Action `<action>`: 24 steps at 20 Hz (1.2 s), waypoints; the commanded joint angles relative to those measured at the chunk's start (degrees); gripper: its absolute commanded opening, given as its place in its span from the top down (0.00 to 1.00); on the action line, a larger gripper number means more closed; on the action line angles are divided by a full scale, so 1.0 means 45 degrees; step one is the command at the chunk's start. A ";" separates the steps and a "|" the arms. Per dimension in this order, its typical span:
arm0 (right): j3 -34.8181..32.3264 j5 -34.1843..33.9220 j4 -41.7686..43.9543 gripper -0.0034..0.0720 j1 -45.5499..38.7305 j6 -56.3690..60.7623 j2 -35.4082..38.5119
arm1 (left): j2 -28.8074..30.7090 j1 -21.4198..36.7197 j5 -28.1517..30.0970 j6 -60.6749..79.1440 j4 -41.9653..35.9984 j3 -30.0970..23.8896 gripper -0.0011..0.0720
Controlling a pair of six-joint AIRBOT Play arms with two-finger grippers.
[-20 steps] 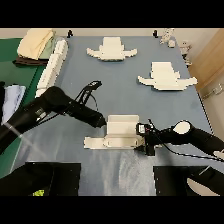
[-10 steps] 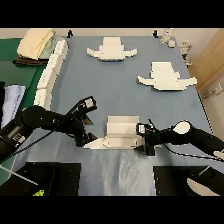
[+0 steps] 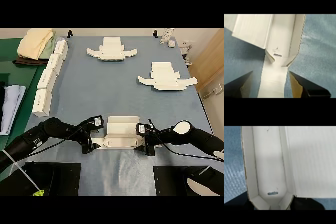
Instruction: Fold the box.
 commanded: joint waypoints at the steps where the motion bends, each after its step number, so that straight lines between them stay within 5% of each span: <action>1: 0.0010 0.0000 0.0000 0.31 0.0005 0.0005 0.0005 | -0.0656 -0.0656 0.0763 0.0495 -0.0291 -0.0141 0.02; 2: 0.0005 0.0000 0.0000 0.31 0.0005 0.0005 0.0000 | -0.0782 -0.0767 0.0928 0.0563 -0.0296 -0.0141 0.04; 4: 0.0005 0.0000 0.0000 0.31 0.0005 0.0005 0.0000 | -0.1020 -0.1078 0.1715 0.0670 -0.0369 -0.0136 0.32; 8: 0.0010 0.0000 0.0000 0.31 0.0005 0.0005 0.0000 | -0.1559 -0.1666 0.2419 0.1753 -0.1438 -0.0078 0.41; 10: 0.0005 0.0000 0.0000 0.31 0.0005 0.0000 0.0000 | -0.1773 -0.1768 0.2443 0.2225 -0.1593 -0.0010 0.76; 22: 0.0005 0.0000 0.0000 0.31 0.0005 0.0005 0.0000 | -0.2414 -0.2341 0.2487 0.2234 -0.3750 0.0330 0.75; 23: 0.0010 0.0000 0.0000 0.31 0.0005 0.0005 0.0000 | -0.2443 -0.2341 0.2492 0.2229 -0.3745 0.0330 0.70; 24: 0.0005 0.0000 0.0000 0.31 0.0005 0.0005 0.0000 | -0.2438 -0.2341 0.2492 0.2229 -0.3716 0.0330 0.38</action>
